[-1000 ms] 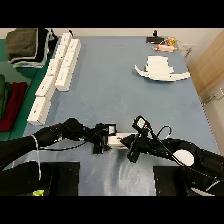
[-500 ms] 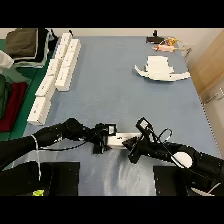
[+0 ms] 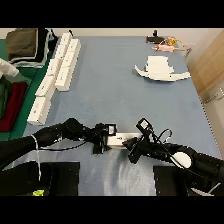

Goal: Fold the box.

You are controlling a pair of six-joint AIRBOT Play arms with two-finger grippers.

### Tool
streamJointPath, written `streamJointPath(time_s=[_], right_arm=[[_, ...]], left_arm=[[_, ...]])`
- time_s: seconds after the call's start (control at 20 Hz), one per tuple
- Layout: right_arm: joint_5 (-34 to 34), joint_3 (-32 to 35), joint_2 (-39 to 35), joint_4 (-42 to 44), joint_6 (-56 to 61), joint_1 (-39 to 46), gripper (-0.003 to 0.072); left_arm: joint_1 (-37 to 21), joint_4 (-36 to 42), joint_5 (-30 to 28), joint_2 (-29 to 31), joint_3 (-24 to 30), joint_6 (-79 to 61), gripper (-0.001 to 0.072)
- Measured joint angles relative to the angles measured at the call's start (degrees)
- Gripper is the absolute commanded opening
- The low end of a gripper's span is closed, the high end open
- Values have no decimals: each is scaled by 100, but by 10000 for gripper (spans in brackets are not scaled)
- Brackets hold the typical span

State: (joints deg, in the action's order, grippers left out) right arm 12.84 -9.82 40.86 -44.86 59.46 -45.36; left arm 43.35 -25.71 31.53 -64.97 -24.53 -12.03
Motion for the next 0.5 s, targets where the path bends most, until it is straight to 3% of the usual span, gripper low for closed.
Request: streamJointPath(time_s=[0.5], right_arm=[[127,22,-544,-57,13,2,7]], left_arm=[[0,2,0,0,0,2,476]])
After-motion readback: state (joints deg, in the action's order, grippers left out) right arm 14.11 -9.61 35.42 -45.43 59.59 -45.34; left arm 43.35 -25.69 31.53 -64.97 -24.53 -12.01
